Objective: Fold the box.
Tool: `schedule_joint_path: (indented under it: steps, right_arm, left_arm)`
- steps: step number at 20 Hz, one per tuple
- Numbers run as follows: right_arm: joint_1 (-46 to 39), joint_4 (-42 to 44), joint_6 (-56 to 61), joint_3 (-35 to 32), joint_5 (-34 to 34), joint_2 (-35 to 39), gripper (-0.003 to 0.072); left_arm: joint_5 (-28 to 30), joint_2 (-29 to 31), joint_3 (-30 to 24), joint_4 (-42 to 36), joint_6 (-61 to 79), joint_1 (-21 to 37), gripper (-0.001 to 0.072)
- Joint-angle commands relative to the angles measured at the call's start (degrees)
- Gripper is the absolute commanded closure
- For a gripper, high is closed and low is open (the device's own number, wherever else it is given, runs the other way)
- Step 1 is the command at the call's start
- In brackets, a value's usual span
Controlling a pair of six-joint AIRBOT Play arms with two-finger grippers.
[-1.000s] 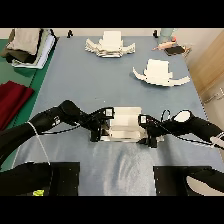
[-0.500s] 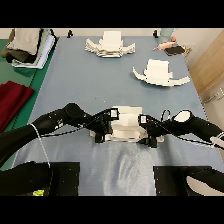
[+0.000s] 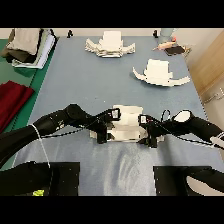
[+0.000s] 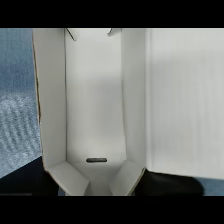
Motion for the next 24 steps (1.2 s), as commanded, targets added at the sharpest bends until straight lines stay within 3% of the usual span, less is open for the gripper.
schedule_joint_path:
  steps: [1,3,4,6,11,13,14,16,18,21,24]
  right_arm:
    - [-0.02,0.04,0.04,0.04,0.02,0.04,0.0119]
    - [-0.02,0.04,0.04,0.04,0.02,0.04,0.0119]
    - [-0.02,0.04,0.04,0.04,0.02,0.04,0.0119]
    - [-0.02,0.04,0.04,0.04,0.02,0.04,0.0119]
    - [-0.02,0.04,0.04,0.04,0.02,0.04,0.0119]
    - [-0.02,0.04,0.04,0.04,0.02,0.07,0.0119]
    - [-0.02,0.04,0.04,0.04,0.02,0.07,0.0119]
    - [-0.02,0.04,0.04,0.04,0.02,0.04,0.0119]
    - [-0.02,0.04,0.04,0.04,0.02,0.07,0.0119]
    - [-0.02,0.04,0.04,0.04,-0.02,0.04,0.0119]
    - [-0.02,0.04,0.04,0.04,0.02,0.07,0.0119]
  left_arm:
    - [-0.33,0.11,0.00,0.44,-3.26,0.07,0.0198]
    - [-3.21,1.42,0.02,7.52,-13.68,0.66,0.0666]
    - [-5.49,2.75,0.02,13.29,-20.59,1.38,0.0691]
    - [-9.01,6.40,0.02,22.80,-35.54,3.72,0.0692]
    - [-13.09,20.09,0.00,29.44,-60.65,11.56,0.0692]
    - [-16.92,22.80,-0.04,36.63,-75.52,17.22,0.0692]
    - [-19.43,22.86,-0.39,36.22,-77.77,20.94,0.0692]
    - [-21.86,21.16,-2.25,30.32,-75.56,27.34,0.0693]
    - [-21.46,18.25,-4.81,21.92,-70.53,30.16,0.0693]
    - [-17.16,12.76,-8.87,12.35,-64.96,29.20,0.0693]
    - [-11.91,7.32,-10.14,4.04,-60.52,24.68,0.0693]
